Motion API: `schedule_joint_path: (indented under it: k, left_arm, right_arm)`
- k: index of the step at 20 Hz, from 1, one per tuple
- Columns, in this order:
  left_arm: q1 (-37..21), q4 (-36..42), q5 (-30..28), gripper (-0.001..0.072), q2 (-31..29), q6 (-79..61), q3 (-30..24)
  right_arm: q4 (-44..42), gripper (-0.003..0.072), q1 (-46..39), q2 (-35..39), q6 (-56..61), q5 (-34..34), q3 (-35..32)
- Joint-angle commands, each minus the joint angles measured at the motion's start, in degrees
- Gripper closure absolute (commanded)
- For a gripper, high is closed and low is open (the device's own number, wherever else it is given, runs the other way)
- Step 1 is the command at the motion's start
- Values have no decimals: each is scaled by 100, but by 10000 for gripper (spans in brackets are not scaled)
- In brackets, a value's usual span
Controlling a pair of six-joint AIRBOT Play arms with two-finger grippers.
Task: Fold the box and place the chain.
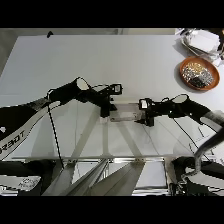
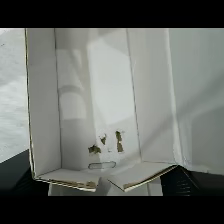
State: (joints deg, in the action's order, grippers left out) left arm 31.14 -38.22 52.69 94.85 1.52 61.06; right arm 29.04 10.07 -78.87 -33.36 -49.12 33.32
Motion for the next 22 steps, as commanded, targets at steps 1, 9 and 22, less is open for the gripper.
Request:
schedule_joint_path:
  k: [1, 9, 22]
  left_arm:
    - [2, 4, -17, 696, -4, 0, 2]
    - [2, 4, -17, 696, -4, 0, 2]
    - [2, 4, -17, 696, -4, 0, 2]
  right_arm:
    - [-42, 124, 4, -103, 7, -39, 85]
    - [-39, 255, 4, -138, 7, -42, 85]
    - [-37, 251, 4, -138, 11, -87, 83]
